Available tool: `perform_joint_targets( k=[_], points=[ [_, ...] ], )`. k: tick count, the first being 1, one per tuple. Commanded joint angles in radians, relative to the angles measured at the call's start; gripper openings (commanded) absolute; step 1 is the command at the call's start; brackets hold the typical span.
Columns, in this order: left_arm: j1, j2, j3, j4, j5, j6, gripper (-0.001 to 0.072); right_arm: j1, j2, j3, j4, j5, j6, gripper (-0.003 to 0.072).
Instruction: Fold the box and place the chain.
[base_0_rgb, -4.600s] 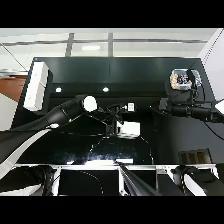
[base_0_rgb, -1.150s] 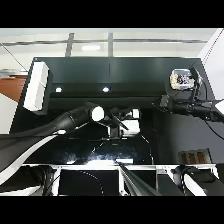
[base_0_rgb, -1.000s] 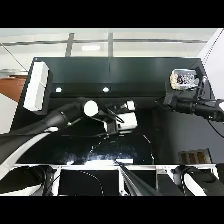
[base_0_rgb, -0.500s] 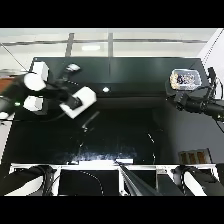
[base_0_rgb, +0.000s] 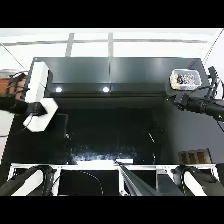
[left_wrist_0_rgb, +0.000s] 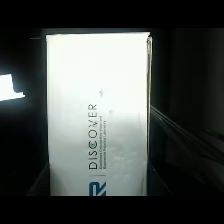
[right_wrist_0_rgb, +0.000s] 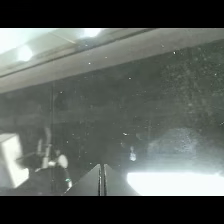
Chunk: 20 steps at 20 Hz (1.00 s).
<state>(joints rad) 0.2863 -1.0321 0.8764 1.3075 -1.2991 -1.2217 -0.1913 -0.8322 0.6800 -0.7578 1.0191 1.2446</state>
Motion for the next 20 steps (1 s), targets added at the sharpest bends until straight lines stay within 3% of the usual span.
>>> perform_joint_targets(
  k=[1, 4, 7, 12, 18, 19, 20],
  points=[
    [0.151, 0.079, -0.071, 0.104, -0.01, -0.002, 0.0407, 0.0, 0.001, -0.001, -0.01, -0.011, -0.005, 0.0041],
    [0.27, 0.11, -0.114, 0.117, 0.075, 0.056, 0.0407, 0.0, 0.0, -0.001, -0.011, -0.014, -0.011, 0.0041],
    [0.327, 0.111, -0.134, 0.085, 0.159, 0.208, 0.0407, 0.0, 0.0, -0.001, -0.011, -0.016, -0.011, 0.004],
    [0.337, 0.109, -0.173, -0.016, 0.312, 0.398, 0.0407, 0.0, 0.0, -0.001, -0.01, -0.032, 0.006, 0.004],
    [0.337, 0.079, -0.247, -0.063, 0.341, 0.448, 0.0409, 0.0, 0.0, -0.001, -0.011, -0.043, 0.032, 0.0041],
    [0.337, 0.075, -0.261, -0.063, 0.354, 0.447, 0.046, 0.0, 0.0, -0.001, -0.011, -0.043, 0.032, 0.0041],
    [0.337, 0.075, -0.272, -0.064, 0.357, 0.446, 0.0651, 0.0, 0.0, -0.001, -0.011, -0.043, 0.032, 0.0041]
  ],
)
